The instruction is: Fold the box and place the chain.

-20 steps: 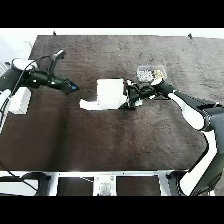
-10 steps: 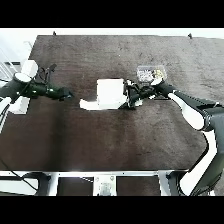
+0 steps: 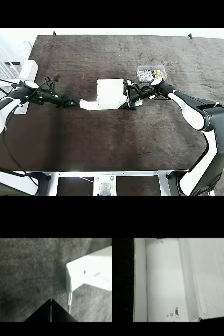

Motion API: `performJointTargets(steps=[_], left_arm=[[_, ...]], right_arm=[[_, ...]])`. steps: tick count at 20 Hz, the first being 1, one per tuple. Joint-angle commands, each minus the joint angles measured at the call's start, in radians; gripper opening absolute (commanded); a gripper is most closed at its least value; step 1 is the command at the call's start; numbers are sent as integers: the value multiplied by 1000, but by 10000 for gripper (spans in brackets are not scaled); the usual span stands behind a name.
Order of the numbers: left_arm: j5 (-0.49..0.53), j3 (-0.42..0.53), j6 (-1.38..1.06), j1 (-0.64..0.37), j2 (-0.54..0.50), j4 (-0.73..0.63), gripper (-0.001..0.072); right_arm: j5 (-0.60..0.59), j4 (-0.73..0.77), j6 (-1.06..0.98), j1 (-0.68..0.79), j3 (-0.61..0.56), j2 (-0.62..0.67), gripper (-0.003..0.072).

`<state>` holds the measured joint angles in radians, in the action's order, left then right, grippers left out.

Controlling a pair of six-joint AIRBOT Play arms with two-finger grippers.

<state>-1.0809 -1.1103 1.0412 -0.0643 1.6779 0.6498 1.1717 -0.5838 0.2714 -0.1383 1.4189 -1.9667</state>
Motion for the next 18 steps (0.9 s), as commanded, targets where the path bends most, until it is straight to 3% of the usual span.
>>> performJointTargets(steps=[1, 6, 14, 18], left_arm=[[15, 1, -23, 36, 39, -44, 20], [82, -3, -51, 130, 72, -110, 21], [66, -5, -200, 145, 88, -380, 23], [26, -8, -239, 145, 87, -415, 25]], right_arm=[[0, 0, -1, 1, 0, 0, 562], [0, 0, -1, 1, 0, 0, 562], [0, 0, -1, 1, 0, 0, 563], [0, 0, -1, 1, 0, 0, 562]])
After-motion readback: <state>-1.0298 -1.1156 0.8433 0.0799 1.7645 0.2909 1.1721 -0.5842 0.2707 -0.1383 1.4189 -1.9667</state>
